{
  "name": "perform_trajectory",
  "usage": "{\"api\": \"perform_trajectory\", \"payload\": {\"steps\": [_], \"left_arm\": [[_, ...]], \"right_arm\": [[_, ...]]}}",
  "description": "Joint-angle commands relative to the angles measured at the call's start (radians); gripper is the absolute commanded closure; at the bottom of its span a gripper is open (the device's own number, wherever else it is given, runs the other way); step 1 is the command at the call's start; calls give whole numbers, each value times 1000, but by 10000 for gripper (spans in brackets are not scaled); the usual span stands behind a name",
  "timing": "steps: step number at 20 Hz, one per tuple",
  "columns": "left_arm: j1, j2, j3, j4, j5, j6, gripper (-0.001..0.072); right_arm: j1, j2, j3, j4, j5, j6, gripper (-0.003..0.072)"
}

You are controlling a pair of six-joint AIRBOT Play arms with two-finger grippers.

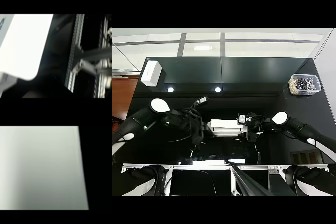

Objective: Fold the box and place the chain.

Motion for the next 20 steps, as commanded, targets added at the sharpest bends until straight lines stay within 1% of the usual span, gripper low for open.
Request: {"api": "perform_trajectory", "payload": {"steps": [1, 3, 4, 5, 6, 7, 8, 11, 15, 17, 18, 20], "left_arm": [[-51, 2, -47, -274, 334, 45, 683], [-41, 1, -47, -434, 578, 129, 681], [-42, -4, -47, -482, 668, 172, 681], [-42, -17, -40, -475, 708, 219, 681], [-39, -35, -34, -440, 715, 244, 682], [-40, -61, -22, -382, 702, 241, 681], [-40, -88, -10, -332, 657, 235, 682], [-33, -195, 45, -184, 443, 202, 681], [-35, -304, 129, -55, 346, 90, 681], [-35, -322, 164, -51, 299, 87, 681], [-31, -318, 179, -39, 287, 86, 682], [0, -296, 215, 6, 228, 80, 684]], "right_arm": [[0, 0, 0, 0, 0, 0, 388], [0, 0, 0, 0, 0, 0, 388], [0, 0, 0, 0, 0, 0, 388], [1, 0, 0, 0, 0, 0, 388], [0, 0, 0, 0, 0, 0, 388], [0, 0, 0, 0, -1, 0, 388], [1, 0, 0, 0, -2, 0, 388], [1, 0, 0, 1, -3, 1, 388], [1, 0, 0, 1, -3, 1, 388], [1, 0, 0, 1, -3, 1, 388], [1, 0, 0, 1, -3, 1, 388], [1, 0, 0, 1, -3, 1, 388]]}}
